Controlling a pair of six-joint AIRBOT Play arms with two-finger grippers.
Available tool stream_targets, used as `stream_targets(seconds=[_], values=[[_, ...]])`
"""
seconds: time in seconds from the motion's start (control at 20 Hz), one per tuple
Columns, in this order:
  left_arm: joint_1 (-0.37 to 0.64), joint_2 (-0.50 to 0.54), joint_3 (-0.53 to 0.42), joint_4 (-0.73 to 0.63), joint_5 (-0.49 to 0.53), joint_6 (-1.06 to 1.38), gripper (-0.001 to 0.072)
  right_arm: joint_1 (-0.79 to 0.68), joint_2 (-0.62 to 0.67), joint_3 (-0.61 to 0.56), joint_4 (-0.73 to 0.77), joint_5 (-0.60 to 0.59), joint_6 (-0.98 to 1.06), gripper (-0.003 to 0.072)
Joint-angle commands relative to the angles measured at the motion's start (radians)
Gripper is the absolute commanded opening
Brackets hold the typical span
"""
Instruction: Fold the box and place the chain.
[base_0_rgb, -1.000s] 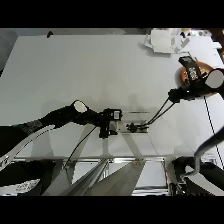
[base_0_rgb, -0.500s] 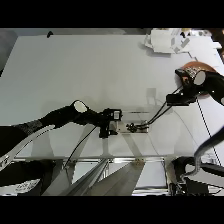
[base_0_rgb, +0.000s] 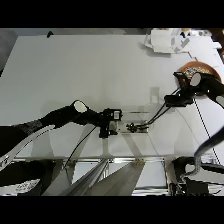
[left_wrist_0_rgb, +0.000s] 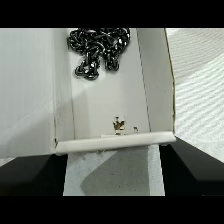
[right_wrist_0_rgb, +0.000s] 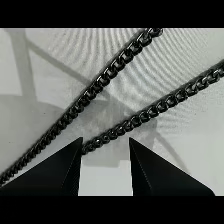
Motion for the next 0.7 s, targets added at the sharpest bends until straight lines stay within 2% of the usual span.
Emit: stream_targets(seconds=[0.0,0.1,0.15,0.2,0.25,0.4,0.5,0.65], values=[[0.001,0.0,0.0,0.0,0.0,0.0,0.015,-0.001,-0.019,-0.01,0.0,0.001,0.004,0.0259],[0.001,0.0,0.0,0.0,0.0,0.0,0.015,-0.001,-0.019,-0.01,-0.001,0.0,0.004,0.0221],[0.001,0.0,0.0,0.0,0.0,0.0,0.015,-0.001,-0.019,-0.01,0.0,0.002,0.003,0.015],[0.001,0.0,0.0,0.0,0.0,0.0,0.015,-0.001,-0.018,-0.01,0.0,0.006,-0.009,0.0047],[0.001,0.0,0.0,0.0,0.0,0.0,0.015,-0.001,-0.014,-0.009,0.003,0.025,-0.039,0.0018],[0.001,0.0,0.0,0.0,0.0,0.0,0.015,-0.001,0.067,-0.004,0.002,0.107,-0.086,0.0018],[0.001,0.0,0.0,0.0,0.0,0.0,0.015,-0.001,0.181,-0.004,0.026,0.138,-0.089,0.0018],[0.001,0.0,0.0,0.0,0.0,0.0,0.015,0.0,0.386,-0.004,0.14,0.209,-0.111,0.0018]])
